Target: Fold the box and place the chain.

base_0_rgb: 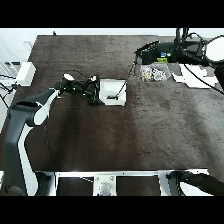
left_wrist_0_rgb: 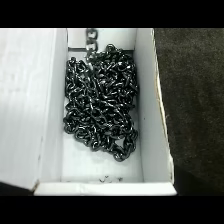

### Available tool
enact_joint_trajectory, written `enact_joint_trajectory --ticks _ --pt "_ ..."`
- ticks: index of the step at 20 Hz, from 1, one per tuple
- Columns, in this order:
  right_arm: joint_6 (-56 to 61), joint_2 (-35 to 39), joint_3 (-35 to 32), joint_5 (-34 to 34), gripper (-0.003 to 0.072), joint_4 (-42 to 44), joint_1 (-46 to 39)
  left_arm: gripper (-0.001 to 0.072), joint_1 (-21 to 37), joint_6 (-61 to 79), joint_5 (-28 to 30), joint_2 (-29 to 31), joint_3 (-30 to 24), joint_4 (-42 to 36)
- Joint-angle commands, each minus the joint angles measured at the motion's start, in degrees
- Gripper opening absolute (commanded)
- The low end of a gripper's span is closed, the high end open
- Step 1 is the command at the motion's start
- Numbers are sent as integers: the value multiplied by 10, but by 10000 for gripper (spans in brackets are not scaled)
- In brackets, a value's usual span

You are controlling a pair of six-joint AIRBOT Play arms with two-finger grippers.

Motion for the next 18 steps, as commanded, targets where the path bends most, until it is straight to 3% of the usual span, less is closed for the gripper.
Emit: enact_joint_trajectory --ticks 1,9,18 --pt "11 10 -4 0 3 -7 24 459 0 0 0 0 1 0" --pt "22 -2 -22 -14 4 -15 35 459 0 0 0 0 1 0" --pt "32 -113 -68 -82 3 21 74 459 0 0 -8 0 1 0"
